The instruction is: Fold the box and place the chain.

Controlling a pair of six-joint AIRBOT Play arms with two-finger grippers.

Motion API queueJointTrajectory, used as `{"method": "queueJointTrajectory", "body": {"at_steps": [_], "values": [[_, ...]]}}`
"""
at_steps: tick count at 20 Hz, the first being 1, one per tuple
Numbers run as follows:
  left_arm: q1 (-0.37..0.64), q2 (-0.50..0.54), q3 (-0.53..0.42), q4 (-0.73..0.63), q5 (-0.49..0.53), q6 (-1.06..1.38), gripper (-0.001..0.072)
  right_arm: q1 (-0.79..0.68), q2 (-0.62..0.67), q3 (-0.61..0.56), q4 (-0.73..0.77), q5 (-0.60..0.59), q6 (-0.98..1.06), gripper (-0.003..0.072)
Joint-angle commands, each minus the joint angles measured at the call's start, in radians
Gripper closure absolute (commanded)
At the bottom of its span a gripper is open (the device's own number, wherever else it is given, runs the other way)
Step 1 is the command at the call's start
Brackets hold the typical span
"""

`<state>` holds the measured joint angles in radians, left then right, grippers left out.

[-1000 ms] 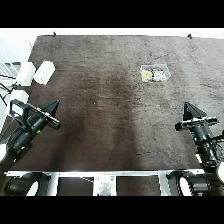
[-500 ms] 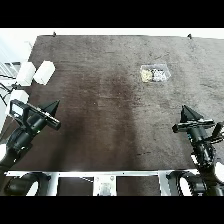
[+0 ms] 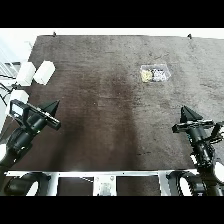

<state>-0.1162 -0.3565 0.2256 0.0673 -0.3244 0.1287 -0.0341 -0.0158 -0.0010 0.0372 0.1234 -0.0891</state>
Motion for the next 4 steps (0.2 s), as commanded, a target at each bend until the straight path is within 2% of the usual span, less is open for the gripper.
{"method": "queueJointTrajectory", "body": {"at_steps": [1, 4], "values": [[0.0, 0.001, 0.0, 0.0, 0.001, 0.0, 0.069, 0.001, 0.0, -0.001, 0.0, 0.0, 0.0, 0.0616], [0.0, 0.001, 0.0, 0.0, 0.0, 0.0, 0.0691, 0.001, 0.0, -0.001, 0.0, 0.0, 0.0, 0.0616]]}}
